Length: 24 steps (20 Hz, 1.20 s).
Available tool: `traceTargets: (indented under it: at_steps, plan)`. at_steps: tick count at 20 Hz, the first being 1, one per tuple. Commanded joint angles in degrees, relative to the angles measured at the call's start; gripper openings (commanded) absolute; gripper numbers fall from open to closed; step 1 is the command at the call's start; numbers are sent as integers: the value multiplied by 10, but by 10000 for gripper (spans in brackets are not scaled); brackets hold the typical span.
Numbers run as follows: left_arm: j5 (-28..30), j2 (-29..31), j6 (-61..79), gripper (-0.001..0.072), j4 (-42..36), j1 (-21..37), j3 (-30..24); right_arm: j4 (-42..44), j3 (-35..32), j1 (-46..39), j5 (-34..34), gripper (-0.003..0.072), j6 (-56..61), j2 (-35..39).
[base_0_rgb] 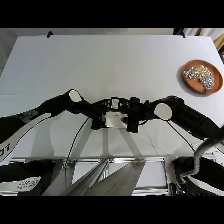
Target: Fold the box and place the chain.
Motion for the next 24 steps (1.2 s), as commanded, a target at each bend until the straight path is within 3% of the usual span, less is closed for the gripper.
traceTargets:
  at_steps: [1, 4, 12, 19, 24]
  plan:
    - [0, 0, 0, 312, 0, 0, 0, 2, 0, 0, 2, 244, 0, 0]
    - [0, 0, 0, 312, 0, 0, 0, 2, 0, 1, 3, 280, 0, 0]
    - [0, 0, 0, 312, 0, 0, 0, 3, 0, 9, 12, 277, 0, 0]
    - [0, 0, 0, 312, 0, 0, 0, 0, 0, 8, -1, 218, 1, 0]
    - [0, 0, 0, 312, 0, 0, 0, -20, 0, 8, -22, 218, 31, 0]
